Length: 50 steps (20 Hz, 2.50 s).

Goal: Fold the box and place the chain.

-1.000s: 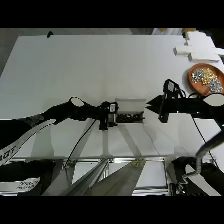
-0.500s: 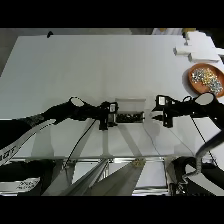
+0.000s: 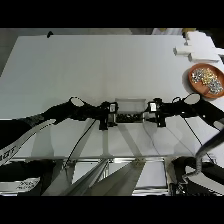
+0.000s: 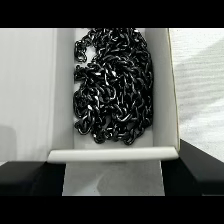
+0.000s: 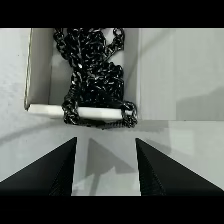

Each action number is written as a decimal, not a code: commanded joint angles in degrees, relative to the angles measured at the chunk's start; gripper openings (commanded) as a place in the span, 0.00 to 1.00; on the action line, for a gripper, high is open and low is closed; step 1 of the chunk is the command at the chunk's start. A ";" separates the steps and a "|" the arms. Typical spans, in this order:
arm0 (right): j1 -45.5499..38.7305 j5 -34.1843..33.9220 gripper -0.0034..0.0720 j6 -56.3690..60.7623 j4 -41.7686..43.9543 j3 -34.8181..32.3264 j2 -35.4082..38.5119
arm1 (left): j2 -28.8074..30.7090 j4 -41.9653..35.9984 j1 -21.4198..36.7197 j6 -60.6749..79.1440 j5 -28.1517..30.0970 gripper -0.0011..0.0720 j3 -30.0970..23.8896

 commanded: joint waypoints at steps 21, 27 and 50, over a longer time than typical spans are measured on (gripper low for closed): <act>-0.57 -0.13 0.07 19.54 -11.67 -0.04 9.22 | -0.02 0.02 0.00 0.02 0.02 0.11 0.02; -0.48 2.95 0.07 25.68 3.04 -0.04 22.88 | -0.02 0.00 0.00 0.02 0.02 0.11 0.02; 23.08 -5.73 0.25 32.50 8.41 9.55 11.13 | -0.02 0.02 0.00 0.02 0.02 0.11 0.02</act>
